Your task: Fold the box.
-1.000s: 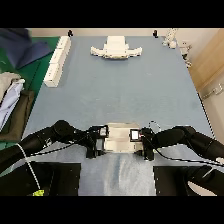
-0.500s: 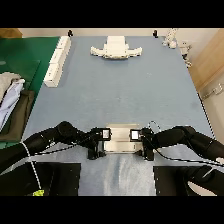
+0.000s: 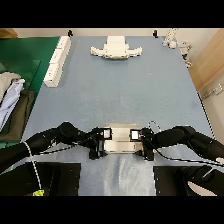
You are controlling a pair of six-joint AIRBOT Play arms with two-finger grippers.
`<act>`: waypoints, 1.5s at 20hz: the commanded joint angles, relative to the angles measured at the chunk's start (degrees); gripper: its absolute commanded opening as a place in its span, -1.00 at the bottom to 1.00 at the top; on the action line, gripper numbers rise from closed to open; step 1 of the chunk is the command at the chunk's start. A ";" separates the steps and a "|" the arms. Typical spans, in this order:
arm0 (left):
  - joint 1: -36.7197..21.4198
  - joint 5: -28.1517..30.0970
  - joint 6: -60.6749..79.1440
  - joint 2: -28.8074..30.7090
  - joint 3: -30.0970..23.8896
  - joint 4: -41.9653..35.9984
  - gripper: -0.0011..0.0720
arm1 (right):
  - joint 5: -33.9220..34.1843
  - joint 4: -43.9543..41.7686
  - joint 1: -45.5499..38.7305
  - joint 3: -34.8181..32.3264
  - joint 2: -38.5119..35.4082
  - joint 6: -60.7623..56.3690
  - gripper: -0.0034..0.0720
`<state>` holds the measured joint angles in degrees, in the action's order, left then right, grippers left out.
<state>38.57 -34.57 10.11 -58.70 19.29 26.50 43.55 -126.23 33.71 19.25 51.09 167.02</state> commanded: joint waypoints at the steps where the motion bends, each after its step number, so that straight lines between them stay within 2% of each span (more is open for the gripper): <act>1: 0.04 0.66 0.04 -0.04 0.00 -0.61 0.92 | -0.02 0.02 -0.04 -0.02 0.02 -0.02 0.59; 2: 0.04 0.68 0.13 -0.04 0.00 -0.61 0.92 | -0.02 0.00 -0.02 -0.02 0.02 -0.02 0.59; 3: 0.04 0.63 0.70 -0.04 0.00 -0.61 0.63 | -0.02 0.02 -0.02 -0.02 0.02 -0.02 0.59; 4: 0.04 0.50 2.03 -0.04 0.00 -0.61 0.14 | -0.02 0.02 -0.04 -0.02 0.02 -0.02 0.59; 30: 0.04 -0.04 2.47 -0.04 0.00 -0.81 0.13 | -0.44 0.00 -0.02 -0.02 0.02 -0.02 0.59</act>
